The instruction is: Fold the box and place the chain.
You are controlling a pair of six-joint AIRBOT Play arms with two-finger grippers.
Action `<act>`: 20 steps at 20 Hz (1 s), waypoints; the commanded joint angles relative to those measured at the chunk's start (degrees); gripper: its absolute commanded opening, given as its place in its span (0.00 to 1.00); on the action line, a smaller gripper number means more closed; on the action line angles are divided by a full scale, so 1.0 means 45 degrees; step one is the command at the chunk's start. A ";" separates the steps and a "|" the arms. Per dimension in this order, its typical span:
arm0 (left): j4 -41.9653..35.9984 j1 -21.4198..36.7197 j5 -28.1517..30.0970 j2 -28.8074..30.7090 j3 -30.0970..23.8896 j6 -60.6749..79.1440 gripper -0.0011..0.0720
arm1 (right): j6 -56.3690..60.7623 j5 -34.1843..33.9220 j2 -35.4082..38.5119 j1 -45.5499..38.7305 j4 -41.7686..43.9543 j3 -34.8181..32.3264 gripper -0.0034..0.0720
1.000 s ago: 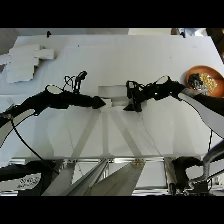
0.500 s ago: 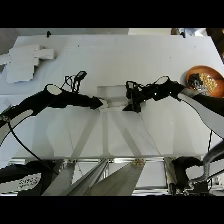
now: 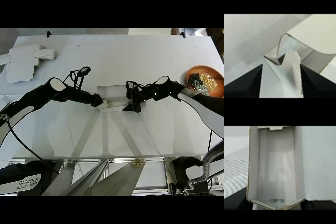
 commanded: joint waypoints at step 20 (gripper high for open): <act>0.6193 -0.1870 -0.2025 -0.1268 0.2545 -0.7461 0.56 | 0.0000 0.0000 0.0010 0.0000 0.0005 0.0015 0.70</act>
